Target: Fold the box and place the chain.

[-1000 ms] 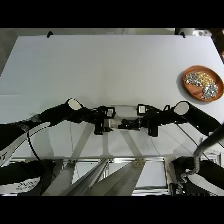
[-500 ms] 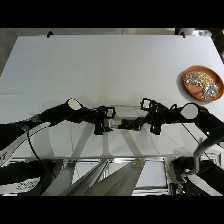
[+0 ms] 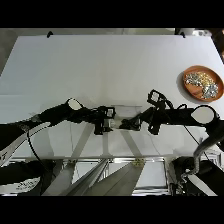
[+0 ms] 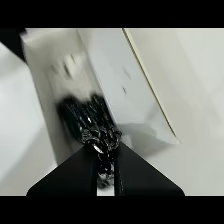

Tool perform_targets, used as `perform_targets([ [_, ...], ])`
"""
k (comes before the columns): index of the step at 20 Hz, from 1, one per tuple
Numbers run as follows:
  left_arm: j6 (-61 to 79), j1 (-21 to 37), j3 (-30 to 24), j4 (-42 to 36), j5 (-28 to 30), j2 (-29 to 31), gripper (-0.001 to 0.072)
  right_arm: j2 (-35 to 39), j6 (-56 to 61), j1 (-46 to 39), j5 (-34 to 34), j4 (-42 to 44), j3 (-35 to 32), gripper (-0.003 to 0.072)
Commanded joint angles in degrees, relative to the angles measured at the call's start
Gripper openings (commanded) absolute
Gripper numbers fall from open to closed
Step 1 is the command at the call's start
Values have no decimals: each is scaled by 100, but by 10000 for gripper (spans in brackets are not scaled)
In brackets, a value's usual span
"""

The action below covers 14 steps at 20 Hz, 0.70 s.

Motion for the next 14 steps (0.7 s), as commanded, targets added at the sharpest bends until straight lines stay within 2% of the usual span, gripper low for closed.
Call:
perform_targets([
  [1, 0, 0, 2, 2, 0, 2, 338, 68, -651, 4, 87, 1646, 0, 14],
  [9, 0, 0, 2, 2, 0, 2, 338, 68, -848, 4, 275, 2159, 0, 14],
  [12, 0, 0, 2, 2, 0, 2, 338, 68, -1113, 2, 402, 2675, 0, 14],
  [14, 0, 0, 2, 2, 0, 2, 338, 61, -1104, 2, 354, 2559, 0, 14],
])
